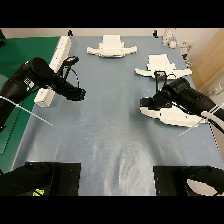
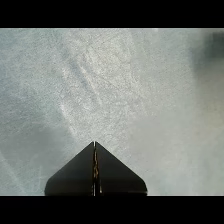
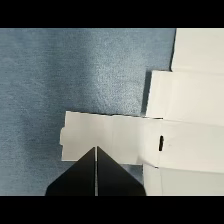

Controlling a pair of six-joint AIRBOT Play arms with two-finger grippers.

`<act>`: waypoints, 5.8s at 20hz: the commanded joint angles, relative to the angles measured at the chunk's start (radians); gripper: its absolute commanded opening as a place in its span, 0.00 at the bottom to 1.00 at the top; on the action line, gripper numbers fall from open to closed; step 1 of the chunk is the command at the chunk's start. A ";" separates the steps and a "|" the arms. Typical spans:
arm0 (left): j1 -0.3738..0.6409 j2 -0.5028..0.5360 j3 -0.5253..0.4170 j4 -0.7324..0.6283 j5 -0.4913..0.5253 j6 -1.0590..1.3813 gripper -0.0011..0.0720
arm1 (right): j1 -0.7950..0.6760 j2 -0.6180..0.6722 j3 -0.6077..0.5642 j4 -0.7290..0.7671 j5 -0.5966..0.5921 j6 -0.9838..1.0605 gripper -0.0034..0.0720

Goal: Fold the box.

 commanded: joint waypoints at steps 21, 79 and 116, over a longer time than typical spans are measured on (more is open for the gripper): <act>0.000 0.000 0.001 0.000 0.000 0.000 0.04 | 0.000 0.001 0.000 0.156 0.005 0.005 0.07; 0.002 0.197 -0.275 -0.268 -0.086 0.010 0.04 | -0.572 0.200 -0.378 0.913 -0.276 -0.834 0.05; 0.002 -0.403 -0.068 -0.546 -0.118 0.400 0.57 | -0.208 0.425 -0.575 0.916 0.031 -0.939 0.05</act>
